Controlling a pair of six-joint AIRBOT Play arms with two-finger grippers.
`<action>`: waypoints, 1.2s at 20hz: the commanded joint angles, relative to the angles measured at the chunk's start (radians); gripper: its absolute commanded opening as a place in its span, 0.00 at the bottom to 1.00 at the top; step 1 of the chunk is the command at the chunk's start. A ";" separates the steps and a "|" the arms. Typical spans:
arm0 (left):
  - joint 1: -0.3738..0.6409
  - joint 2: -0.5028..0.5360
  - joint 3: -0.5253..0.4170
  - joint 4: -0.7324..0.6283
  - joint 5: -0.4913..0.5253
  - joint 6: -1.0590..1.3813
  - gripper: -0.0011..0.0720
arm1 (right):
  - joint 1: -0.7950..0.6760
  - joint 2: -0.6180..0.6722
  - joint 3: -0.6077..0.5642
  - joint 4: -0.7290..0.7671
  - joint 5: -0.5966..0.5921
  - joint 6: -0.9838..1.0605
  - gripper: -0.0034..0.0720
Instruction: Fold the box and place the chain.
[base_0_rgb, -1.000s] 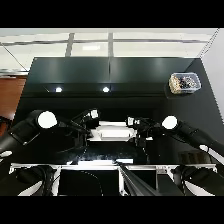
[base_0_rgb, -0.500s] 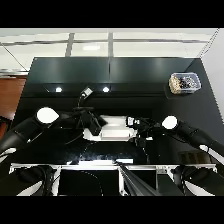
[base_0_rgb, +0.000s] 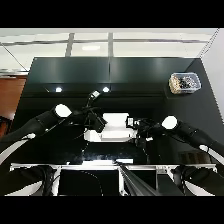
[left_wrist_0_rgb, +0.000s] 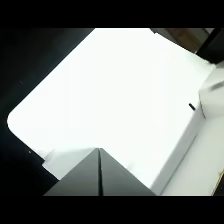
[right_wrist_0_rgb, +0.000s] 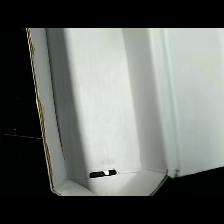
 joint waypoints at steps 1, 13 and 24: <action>0.001 -0.029 0.006 0.076 -0.064 0.003 0.05 | 0.001 0.000 0.001 -0.002 -0.010 0.001 0.45; 0.026 0.328 -0.030 0.416 -0.256 0.090 0.06 | 0.001 0.000 0.000 -0.005 -0.010 0.001 0.45; -0.076 0.219 -0.122 0.385 -0.069 0.317 0.86 | 0.001 0.000 0.000 -0.007 -0.010 0.001 0.45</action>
